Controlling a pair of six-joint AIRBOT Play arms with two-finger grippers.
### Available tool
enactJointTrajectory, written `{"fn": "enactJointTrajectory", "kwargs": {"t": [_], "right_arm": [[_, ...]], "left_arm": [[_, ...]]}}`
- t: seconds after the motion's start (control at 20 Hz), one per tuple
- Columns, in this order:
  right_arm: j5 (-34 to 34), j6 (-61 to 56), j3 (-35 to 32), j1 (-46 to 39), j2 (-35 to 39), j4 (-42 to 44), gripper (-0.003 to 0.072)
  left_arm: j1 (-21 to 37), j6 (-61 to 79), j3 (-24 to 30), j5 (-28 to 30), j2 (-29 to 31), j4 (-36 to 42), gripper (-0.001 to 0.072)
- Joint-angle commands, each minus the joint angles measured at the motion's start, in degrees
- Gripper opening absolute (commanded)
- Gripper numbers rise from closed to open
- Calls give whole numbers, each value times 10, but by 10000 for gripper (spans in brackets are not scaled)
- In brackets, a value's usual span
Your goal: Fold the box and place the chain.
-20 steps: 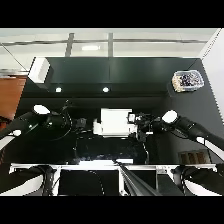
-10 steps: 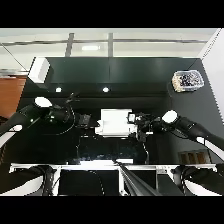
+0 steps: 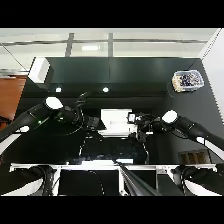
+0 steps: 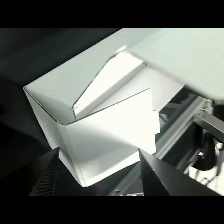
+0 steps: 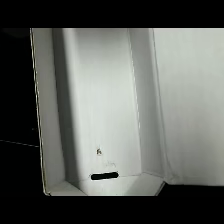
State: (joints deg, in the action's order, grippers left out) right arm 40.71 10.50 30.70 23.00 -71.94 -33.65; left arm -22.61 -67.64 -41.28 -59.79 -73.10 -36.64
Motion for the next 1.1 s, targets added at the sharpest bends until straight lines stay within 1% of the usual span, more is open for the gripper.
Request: {"fn": "enactJointTrajectory", "kwargs": {"t": [0.0, 0.05, 0.1, 0.25, 0.55, 0.7, 0.9, 1.05], "right_arm": [[0, 0, 0, 0, 0, 0, 300], [0, 0, 0, 0, 0, 0, 300], [0, 0, 0, 0, 0, 0, 300], [0, 0, 0, 0, 0, 0, 300], [0, 0, 0, 0, 0, 0, 300], [0, 0, 0, 0, 0, 0, 300], [0, 0, 0, 0, 0, 0, 301], [0, 0, 0, 0, 0, 0, 300]], "left_arm": [[-24, -74, -32, 13, 0, -73, 539], [-27, -85, -38, 13, 0, -79, 508], [-29, -92, -42, 13, 0, -82, 504], [-40, -149, -45, 20, 0, -109, 504], [-87, -225, -45, 74, 0, -144, 504], [-106, -233, -45, 78, 0, -160, 503], [-113, -291, -45, 82, 0, -219, 503], [-120, -307, -45, 91, -1, -230, 503]]}}
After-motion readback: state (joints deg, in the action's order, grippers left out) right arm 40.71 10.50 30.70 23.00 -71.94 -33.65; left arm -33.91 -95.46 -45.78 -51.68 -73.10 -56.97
